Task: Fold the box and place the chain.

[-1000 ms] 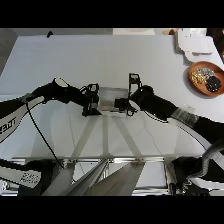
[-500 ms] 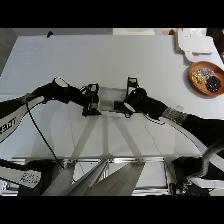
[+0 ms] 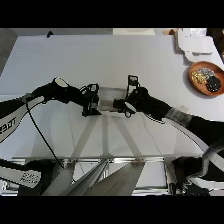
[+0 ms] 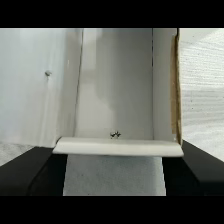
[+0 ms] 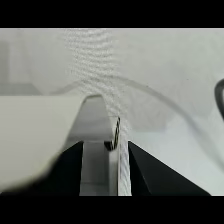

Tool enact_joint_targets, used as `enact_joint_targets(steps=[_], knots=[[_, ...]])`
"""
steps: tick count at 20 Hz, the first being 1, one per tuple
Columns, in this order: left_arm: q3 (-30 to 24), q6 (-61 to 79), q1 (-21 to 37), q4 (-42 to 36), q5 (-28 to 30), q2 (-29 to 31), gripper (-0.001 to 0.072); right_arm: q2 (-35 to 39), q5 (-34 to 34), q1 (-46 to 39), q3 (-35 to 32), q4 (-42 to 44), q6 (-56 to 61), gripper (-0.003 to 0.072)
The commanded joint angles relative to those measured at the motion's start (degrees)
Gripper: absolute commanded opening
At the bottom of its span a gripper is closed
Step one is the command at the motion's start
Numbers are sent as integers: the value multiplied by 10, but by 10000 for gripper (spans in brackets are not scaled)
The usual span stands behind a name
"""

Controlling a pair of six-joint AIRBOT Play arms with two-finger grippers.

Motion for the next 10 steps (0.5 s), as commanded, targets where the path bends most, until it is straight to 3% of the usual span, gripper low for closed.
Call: enact_joint_targets(steps=[1,7,10], knots=[[0,0,0,0,1,0,261,50,41,0,0,-15,-1,319],[0,0,0,0,1,0,261,190,167,-6,0,-153,-1,318],[0,0,0,0,1,0,261,266,232,-53,0,-216,-5,318]])
